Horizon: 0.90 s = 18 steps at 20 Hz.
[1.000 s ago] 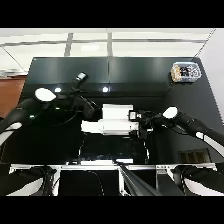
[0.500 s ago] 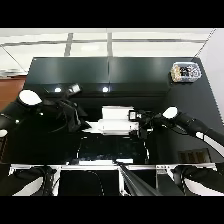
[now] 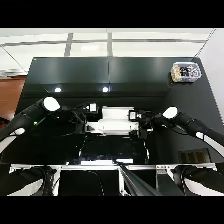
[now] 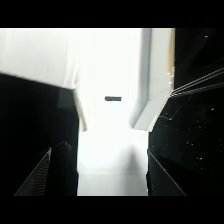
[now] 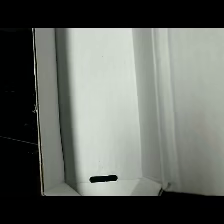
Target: Fold the box and place the chain.
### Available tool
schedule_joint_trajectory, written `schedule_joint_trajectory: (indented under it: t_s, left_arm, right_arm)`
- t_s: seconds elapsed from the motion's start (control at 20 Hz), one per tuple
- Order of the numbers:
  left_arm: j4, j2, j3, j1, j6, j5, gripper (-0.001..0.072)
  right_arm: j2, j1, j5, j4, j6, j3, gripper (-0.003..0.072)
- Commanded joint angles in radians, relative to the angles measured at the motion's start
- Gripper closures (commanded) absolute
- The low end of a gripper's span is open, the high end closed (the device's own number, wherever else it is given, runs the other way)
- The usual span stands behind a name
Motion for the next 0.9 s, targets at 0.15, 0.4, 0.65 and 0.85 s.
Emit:
schedule_joint_trajectory:
  t_s: [0.15,0.4,0.65,0.85]
  left_arm:
    - [-0.156,-0.070,-0.001,-0.008,0.087,-0.013,0.0006]
    - [-0.208,-0.072,-0.001,-0.008,0.086,-0.025,0.0109]
    - [-0.204,-0.072,-0.001,-0.012,0.086,-0.049,0.0381]
    - [-0.227,-0.072,-0.001,-0.013,0.082,-0.013,0.0381]
  right_arm:
    - [-0.001,0.001,0.000,0.001,0.000,0.000,0.0559]
    - [-0.001,0.001,0.000,0.001,0.000,0.000,0.0559]
    - [-0.001,0.001,0.000,0.001,0.000,0.000,0.0559]
    - [-0.001,0.001,0.000,0.000,0.000,0.000,0.0559]
